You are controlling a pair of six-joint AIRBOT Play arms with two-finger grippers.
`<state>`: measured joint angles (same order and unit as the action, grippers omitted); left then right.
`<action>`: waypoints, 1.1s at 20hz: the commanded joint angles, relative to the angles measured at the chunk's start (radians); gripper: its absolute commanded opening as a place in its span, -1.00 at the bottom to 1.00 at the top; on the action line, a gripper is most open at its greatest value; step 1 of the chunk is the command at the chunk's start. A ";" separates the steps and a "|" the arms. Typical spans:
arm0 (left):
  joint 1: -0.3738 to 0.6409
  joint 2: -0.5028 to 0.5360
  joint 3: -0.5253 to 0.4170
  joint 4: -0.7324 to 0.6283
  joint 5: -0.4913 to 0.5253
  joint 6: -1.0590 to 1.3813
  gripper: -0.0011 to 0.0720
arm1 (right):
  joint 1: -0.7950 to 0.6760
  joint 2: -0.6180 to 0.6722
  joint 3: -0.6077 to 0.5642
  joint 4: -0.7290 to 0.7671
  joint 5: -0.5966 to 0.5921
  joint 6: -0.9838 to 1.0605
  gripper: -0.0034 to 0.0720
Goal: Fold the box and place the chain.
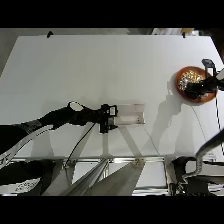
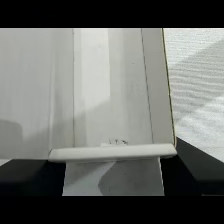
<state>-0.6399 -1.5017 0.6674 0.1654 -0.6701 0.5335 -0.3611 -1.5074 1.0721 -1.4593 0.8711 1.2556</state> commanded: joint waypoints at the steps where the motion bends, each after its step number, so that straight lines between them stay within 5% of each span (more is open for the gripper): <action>1: 0.000 0.000 0.000 0.000 0.000 0.000 -0.51 | 0.000 0.002 0.000 0.000 0.029 -0.001 -0.88; 11: 0.000 0.000 0.000 0.000 0.000 0.000 -0.51 | 0.000 0.245 0.001 0.014 0.120 -0.008 -0.88; 22: 0.000 0.000 0.000 0.000 0.000 0.000 -0.51 | 0.121 0.735 0.000 0.323 0.378 -0.042 -0.88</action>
<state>-0.6399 -1.5017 0.6674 0.1650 -0.6701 0.5335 -0.3035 -0.8963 1.0718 -1.2144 1.1667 1.2213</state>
